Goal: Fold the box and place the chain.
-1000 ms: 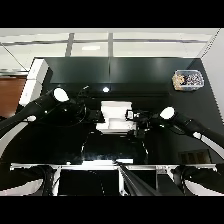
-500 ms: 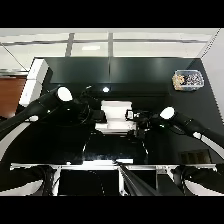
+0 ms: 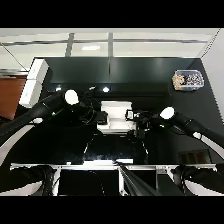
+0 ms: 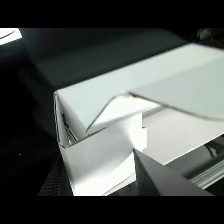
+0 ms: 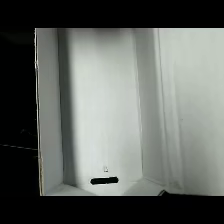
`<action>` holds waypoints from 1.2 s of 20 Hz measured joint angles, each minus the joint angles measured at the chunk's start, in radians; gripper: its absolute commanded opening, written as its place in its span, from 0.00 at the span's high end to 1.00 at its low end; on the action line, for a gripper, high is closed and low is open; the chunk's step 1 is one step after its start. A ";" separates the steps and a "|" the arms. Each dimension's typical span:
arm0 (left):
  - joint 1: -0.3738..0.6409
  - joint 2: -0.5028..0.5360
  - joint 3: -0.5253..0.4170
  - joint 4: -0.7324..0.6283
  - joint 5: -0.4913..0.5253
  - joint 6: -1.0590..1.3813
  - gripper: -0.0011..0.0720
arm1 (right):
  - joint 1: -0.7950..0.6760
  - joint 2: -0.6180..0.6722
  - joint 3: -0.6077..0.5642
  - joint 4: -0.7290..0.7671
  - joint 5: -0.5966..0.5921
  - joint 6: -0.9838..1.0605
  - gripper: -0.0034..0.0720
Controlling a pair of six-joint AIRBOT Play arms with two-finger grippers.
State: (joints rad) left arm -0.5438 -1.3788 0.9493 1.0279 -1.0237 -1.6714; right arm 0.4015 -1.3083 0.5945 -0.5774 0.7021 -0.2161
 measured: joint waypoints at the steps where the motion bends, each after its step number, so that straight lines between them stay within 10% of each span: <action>1: -0.005 -0.002 0.001 0.009 0.009 -0.016 0.32 | 0.000 0.000 0.000 0.000 0.000 0.000 0.67; 24: -0.237 -0.128 0.154 0.451 -0.071 -0.546 0.40 | 0.000 0.000 0.000 0.000 0.000 0.001 0.67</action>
State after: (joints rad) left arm -0.7807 -1.5070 1.1030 1.4788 -1.0946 -2.2177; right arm 0.4015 -1.3083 0.5945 -0.5777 0.7017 -0.2153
